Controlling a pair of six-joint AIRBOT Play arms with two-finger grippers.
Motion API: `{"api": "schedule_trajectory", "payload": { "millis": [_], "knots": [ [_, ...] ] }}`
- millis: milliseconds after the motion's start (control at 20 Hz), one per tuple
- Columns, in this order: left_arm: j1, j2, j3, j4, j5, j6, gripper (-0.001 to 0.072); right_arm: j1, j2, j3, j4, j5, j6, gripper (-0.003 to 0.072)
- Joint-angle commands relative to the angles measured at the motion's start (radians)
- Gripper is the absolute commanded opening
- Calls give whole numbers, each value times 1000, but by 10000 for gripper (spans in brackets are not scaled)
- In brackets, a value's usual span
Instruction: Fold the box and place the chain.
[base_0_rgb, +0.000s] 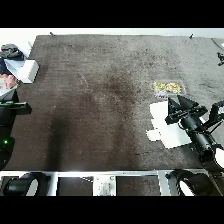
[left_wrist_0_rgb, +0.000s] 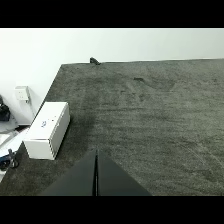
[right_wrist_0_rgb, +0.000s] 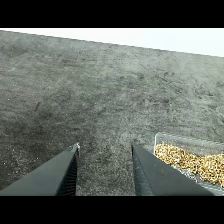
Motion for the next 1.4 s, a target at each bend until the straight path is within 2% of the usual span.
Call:
{"api": "schedule_trajectory", "payload": {
  "millis": [0,400,550,650,750,850,950,1050,1200,1350],
  "knots": [
    [0,1,0,0,0,0,13,0,1,0,0,0,0,368],
    [0,1,0,0,0,0,13,-1,0,28,-30,6,0,368],
    [0,1,0,0,0,0,13,-5,-11,91,-29,-110,0,368],
    [0,1,0,0,0,0,13,-48,-59,146,-24,-135,2,369],
    [0,1,0,0,1,0,13,-138,-145,211,29,-91,3,369],
    [0,1,0,0,0,0,13,-277,-259,279,83,48,8,368],
    [0,1,0,0,0,0,13,-445,-394,349,37,297,106,368],
    [0,1,0,0,0,0,13,-653,-545,448,-193,639,327,370],
    [0,1,0,0,0,0,13,-900,-756,640,-536,1036,595,386],
    [0,1,0,0,0,0,13,-1050,-948,836,-683,1347,656,386]
  ]
}}
